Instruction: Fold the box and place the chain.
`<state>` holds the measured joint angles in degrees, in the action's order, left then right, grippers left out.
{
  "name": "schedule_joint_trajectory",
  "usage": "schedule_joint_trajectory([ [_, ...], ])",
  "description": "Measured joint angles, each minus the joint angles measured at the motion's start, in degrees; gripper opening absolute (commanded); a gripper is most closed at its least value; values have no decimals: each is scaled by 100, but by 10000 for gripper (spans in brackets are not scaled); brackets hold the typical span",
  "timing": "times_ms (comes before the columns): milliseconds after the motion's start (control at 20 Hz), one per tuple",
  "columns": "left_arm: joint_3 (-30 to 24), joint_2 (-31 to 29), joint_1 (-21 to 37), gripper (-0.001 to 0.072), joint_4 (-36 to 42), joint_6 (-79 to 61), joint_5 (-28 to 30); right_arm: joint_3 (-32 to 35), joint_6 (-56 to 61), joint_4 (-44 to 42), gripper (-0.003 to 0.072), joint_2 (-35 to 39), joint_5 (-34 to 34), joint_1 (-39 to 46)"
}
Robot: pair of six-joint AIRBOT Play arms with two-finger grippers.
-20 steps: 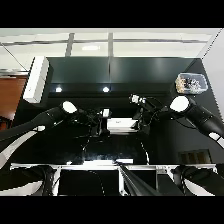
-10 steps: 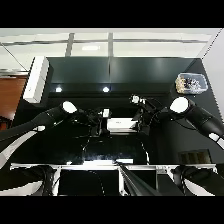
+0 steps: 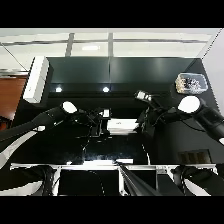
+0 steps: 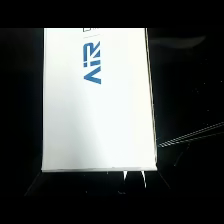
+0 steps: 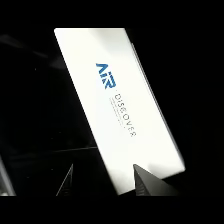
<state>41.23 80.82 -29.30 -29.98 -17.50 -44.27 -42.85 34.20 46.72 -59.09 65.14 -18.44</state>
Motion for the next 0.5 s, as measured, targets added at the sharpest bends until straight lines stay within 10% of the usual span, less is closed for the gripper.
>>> schedule_joint_trajectory([
  [50, 0, 2, 0, 487, 0, 2, 0, -2, 339, 0, 6, 70, 188, 105],
  [500, 0, 2, 0, 487, 2, 2, 15, 761, 1884, -2013, 11, 2, -201, 470],
])
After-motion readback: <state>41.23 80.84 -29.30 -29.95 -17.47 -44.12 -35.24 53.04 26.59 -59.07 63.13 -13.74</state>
